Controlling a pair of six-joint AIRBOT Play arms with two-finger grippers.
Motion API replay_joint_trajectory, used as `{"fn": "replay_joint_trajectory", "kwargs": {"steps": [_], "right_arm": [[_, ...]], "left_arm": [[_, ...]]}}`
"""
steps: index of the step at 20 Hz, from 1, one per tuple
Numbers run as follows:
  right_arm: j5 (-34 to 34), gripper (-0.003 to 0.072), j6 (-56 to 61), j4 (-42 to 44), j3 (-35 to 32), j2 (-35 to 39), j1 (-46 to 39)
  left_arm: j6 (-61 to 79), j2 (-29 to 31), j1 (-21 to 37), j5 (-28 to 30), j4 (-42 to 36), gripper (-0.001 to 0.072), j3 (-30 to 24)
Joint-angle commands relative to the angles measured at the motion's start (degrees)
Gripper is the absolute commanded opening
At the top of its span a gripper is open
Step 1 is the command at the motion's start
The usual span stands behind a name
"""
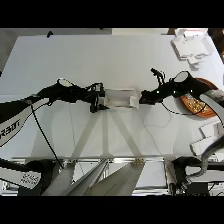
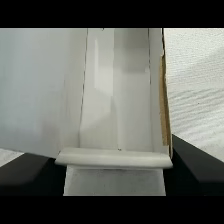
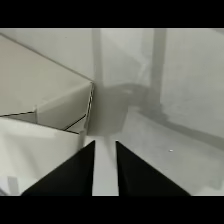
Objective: Fold the box and place the chain.
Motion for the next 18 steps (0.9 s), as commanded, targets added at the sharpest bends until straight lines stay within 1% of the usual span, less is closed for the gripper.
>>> {"fn": "replay_joint_trajectory", "kwargs": {"steps": [1, 4, 10, 11, 14, 15, 18], "right_arm": [[2.54, 0.0173, -1.49, 2.91, -0.02, -0.09, 0.07], [3.80, 0.0174, -3.17, 3.63, -0.02, 1.18, 0.07], [4.11, 0.0179, -6.40, 7.82, -0.02, 3.78, 0.55], [4.04, 0.0190, -6.45, 7.58, -0.02, 3.78, 1.05], [2.40, 0.0326, -6.99, 6.86, 0.00, 3.80, 2.93], [1.84, 0.0347, -6.99, 6.01, -0.02, 3.80, 3.48], [1.68, 0.0348, -6.97, 4.17, 0.00, 3.98, 4.57]], "left_arm": [[0.02, -0.02, 0.04, 0.00, 0.02, 0.0342, 0.02], [0.02, -0.02, 0.04, 0.00, 0.00, 0.0342, 0.02], [0.02, -0.02, 0.04, 0.00, 0.02, 0.0342, 0.02], [0.02, -0.02, 0.04, 0.00, 0.00, 0.0342, 0.02], [0.02, -0.02, 0.04, 0.00, 0.02, 0.0342, 0.02], [0.02, -0.02, 0.02, 0.00, 0.02, 0.0342, 0.02], [0.02, -0.02, 0.04, 0.00, 0.02, 0.0342, 0.02]]}}
